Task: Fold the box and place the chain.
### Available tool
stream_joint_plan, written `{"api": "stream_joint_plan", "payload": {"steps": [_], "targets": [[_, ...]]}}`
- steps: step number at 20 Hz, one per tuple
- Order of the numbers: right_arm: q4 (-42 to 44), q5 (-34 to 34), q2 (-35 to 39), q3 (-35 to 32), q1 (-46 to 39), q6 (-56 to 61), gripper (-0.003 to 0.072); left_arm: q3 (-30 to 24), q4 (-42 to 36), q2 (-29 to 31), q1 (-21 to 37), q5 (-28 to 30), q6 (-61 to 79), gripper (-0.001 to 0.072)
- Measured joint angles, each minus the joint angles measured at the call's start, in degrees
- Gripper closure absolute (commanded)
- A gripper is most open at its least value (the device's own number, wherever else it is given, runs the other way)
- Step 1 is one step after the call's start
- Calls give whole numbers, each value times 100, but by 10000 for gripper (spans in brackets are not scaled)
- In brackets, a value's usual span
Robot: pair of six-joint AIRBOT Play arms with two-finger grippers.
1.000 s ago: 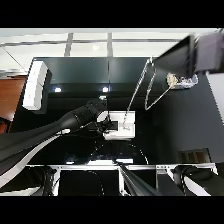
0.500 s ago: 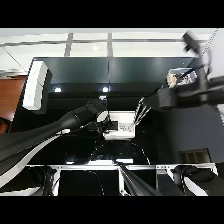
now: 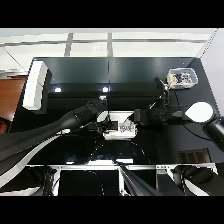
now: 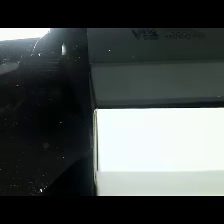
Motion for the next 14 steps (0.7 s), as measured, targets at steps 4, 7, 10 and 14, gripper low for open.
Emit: {"api": "stream_joint_plan", "payload": {"steps": [4,7,10,14], "targets": [[-9,-243,-9,-190,33,35,417,0,0,0,0,0,2,680],[-103,-260,-9,-219,-328,17,418,0,2,0,0,0,2,681],[-706,-455,-7,-240,-1141,7,417,0,0,0,0,0,2,681],[-2374,-1252,-192,-313,-2083,669,70,0,2,0,0,2,2,681]]}}
